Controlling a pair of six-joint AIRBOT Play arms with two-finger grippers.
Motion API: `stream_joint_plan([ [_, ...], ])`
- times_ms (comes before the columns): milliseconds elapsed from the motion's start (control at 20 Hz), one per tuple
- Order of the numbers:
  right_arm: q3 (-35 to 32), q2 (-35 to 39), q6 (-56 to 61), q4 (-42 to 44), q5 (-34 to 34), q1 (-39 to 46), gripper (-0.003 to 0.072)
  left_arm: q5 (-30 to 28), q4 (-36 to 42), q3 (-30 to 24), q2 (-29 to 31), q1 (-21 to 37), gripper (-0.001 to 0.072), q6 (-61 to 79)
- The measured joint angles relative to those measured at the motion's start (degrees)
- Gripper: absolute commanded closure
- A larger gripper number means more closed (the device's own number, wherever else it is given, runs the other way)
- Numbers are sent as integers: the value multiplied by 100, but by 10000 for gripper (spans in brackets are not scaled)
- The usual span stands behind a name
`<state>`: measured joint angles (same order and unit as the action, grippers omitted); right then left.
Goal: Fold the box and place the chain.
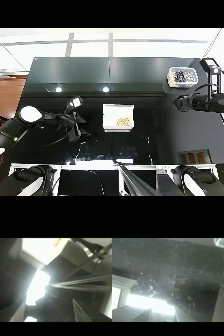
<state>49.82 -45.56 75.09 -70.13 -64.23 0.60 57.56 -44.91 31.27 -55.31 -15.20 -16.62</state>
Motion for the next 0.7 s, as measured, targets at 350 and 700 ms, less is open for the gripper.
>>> stream_joint_plan([
  [350, 0, 0, 85, 2, 33, 0, 379, -317, 673, 507, -1502, -170, -9, 2734],
  [700, 0, 0, 103, 2, 61, 0, 379, -249, 809, 1423, -2815, -450, -8, 2782],
])
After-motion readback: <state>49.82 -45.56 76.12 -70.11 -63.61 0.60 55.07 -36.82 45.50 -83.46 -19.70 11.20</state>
